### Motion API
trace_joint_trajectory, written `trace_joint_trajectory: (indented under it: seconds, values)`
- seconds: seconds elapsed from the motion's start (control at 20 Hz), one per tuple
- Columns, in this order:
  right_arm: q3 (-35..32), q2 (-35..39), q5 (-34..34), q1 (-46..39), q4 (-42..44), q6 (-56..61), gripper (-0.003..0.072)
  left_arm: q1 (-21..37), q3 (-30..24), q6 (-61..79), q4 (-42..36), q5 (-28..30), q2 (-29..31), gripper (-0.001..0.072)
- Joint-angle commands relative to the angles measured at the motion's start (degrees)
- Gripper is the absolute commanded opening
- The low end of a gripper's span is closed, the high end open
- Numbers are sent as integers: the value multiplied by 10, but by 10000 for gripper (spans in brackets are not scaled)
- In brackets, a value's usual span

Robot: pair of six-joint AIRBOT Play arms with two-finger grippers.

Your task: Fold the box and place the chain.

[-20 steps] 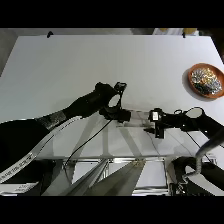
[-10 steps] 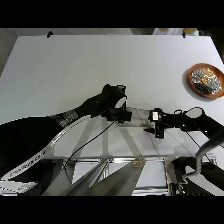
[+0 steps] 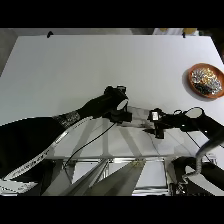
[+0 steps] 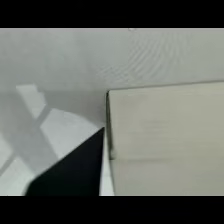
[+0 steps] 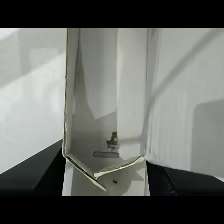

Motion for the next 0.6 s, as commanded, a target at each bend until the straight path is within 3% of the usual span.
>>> trace_joint_trajectory:
  seconds: [0.0, 0.05, 0.35, 0.4, 0.55]
  values:
    - [0, 0, 0, 0, 2, 1, 343, -2, 1, -6, -2, -2, 2, 334]
    - [0, 0, -1, 0, 2, 1, 343, -1, 1, -2, -2, -6, 4, 394]
    - [0, 0, -1, 0, 2, 1, 343, -2, -1, 10, 2, -5, 2, 386]
    - [0, 0, -1, 0, 2, 1, 343, -4, -6, 11, 2, -3, -1, 361]
    - [0, 0, -1, 0, 2, 1, 343, -8, -14, 12, 2, -1, -3, 191]
